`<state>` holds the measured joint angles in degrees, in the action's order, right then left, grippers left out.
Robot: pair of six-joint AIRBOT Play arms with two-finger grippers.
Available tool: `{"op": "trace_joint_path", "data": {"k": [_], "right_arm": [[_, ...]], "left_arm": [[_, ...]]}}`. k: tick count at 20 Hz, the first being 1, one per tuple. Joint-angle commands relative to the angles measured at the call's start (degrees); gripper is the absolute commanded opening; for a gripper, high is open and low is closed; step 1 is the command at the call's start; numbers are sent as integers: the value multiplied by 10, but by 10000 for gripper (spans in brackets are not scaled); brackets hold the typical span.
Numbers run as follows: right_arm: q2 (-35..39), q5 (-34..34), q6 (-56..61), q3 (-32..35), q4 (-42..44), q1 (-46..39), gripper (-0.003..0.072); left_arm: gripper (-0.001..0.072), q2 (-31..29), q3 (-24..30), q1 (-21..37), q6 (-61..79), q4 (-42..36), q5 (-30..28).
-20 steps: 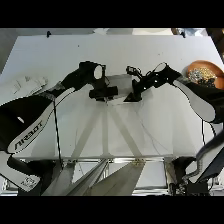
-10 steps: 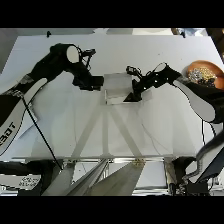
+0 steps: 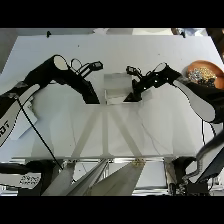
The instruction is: Fold the box and place the chain.
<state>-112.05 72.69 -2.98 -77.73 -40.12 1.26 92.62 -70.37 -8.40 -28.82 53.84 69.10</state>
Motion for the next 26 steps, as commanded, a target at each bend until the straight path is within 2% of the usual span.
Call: {"op": "trace_joint_path", "data": {"k": [1, 3, 5, 8, 10, 14, 18, 26], "right_arm": [[0, 0, 0, 0, 0, 0, 571], [0, 0, 0, 0, 0, 0, 571], [0, 0, 0, 0, 0, 0, 571], [0, 0, 0, 0, 0, 0, 571], [0, 0, 0, 0, 0, 0, 571], [0, 0, 0, 0, 0, 0, 571], [0, 0, 0, 0, 0, 0, 571], [0, 0, 0, 0, 0, 0, 571]], "left_arm": [[699, 0, 62, 3, 198, -48, -93], [699, 1, 83, 3, 275, -83, -126], [699, 1, 97, 8, 363, -151, -148], [699, 7, 102, 40, 468, -272, -123], [699, 21, 102, 64, 516, -313, -100], [700, 56, 102, 78, 524, -328, -75], [701, 72, 101, 75, 524, -386, -74], [700, 73, 101, 71, 524, -366, -52]]}}
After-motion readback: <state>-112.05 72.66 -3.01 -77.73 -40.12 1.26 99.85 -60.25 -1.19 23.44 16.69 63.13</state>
